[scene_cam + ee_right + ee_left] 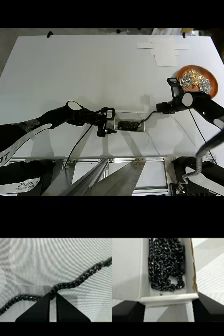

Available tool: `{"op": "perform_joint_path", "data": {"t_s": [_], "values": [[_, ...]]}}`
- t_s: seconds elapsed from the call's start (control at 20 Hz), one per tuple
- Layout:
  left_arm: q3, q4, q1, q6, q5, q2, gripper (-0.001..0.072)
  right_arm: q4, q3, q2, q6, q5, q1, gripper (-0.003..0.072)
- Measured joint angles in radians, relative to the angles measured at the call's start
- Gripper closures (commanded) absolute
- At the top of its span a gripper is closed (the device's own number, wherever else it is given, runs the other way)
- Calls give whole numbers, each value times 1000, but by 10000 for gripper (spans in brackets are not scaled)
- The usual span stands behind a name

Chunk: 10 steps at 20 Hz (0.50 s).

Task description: Fold the box and place the chain.

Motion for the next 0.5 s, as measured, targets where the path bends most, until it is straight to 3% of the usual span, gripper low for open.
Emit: {"op": "perform_joint_path", "data": {"t_s": [0.3,0.5], "values": [[0,0,0,0,0,0,497,39,0,144,-31,80,2,671],[0,0,0,0,0,0,497,195,0,312,-111,175,52,671]]}}
